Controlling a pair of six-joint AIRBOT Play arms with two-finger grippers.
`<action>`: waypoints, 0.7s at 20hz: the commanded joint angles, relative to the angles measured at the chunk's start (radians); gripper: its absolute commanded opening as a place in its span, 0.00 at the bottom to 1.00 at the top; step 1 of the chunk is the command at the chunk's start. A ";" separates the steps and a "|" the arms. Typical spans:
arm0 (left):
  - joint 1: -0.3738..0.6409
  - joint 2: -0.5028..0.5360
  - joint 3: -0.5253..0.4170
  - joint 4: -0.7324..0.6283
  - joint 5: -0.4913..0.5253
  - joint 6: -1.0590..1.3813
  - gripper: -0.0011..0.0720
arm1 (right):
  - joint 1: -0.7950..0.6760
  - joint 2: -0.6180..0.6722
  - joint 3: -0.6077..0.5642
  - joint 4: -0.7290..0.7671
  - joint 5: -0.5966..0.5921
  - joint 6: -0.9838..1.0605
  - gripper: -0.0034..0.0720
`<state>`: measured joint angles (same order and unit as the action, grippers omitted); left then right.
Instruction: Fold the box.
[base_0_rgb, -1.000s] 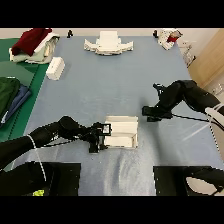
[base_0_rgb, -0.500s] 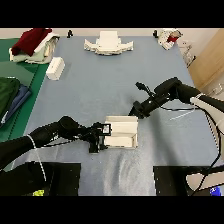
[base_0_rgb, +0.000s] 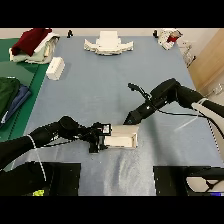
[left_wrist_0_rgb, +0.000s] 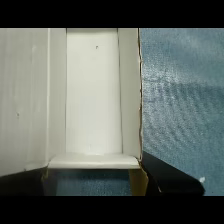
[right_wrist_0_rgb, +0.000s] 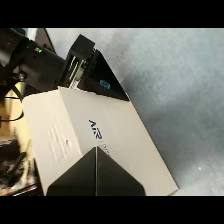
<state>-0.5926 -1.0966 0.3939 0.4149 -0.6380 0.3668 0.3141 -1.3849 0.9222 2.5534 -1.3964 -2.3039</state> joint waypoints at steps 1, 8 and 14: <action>0.000 0.000 0.001 0.000 0.000 0.000 0.65 | 0.073 0.163 -0.140 -0.045 0.243 -0.077 0.05; 0.000 0.000 0.001 0.000 0.000 0.000 0.65 | 0.273 0.404 -0.348 -0.177 0.593 -0.090 0.05; 0.000 0.000 0.001 0.000 0.000 0.000 0.65 | 0.360 0.433 -0.375 -0.225 0.688 -0.091 0.05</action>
